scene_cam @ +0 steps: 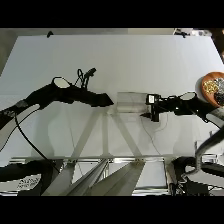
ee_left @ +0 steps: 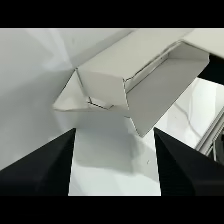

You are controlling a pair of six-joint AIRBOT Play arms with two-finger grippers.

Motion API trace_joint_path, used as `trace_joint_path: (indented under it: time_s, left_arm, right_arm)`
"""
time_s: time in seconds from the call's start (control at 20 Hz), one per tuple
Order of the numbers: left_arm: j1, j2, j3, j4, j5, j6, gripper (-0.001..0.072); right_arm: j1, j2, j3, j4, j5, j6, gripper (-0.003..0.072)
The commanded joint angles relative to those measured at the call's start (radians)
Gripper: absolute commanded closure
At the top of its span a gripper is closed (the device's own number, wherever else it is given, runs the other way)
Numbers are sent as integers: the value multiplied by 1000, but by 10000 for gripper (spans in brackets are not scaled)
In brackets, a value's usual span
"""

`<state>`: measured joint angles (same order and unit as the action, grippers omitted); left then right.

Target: Fold the box and place the chain.

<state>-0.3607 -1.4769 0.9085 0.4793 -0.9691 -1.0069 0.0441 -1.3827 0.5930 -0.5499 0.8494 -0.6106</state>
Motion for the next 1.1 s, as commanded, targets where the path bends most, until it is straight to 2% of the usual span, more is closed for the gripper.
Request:
trace_joint_path:
  time_s: [0.0, 0.05, 0.1, 0.2, 0.25, 0.5, 0.75, 1.05]
  left_arm:
    - [119, 41, 1, 5, -109, 16, 195]
    - [155, 47, 1, 14, -135, 16, 197]
    - [183, 47, 1, 31, -152, 10, 258]
    - [203, 45, 0, 115, -142, -42, 563]
    - [196, 44, 0, 150, -127, -75, 689]
    - [100, -21, 0, 213, -43, -199, 700]
    - [0, -123, 0, 139, 17, -211, 700]
    - [-40, -145, 1, 105, 68, -225, 701]
  right_arm:
    - [0, 1, 0, 0, 0, 0, 276]
    - [0, 1, 0, 0, 0, 0, 276]
    - [0, 1, 0, 0, 0, 0, 276]
    - [0, 1, 0, 0, 0, 0, 276]
    - [0, 1, 0, 0, 0, 0, 276]
    - [0, 1, 0, 0, 0, 0, 276]
    - [0, 1, 0, 0, 0, 0, 276]
    - [0, 1, 0, 0, 0, 0, 276]
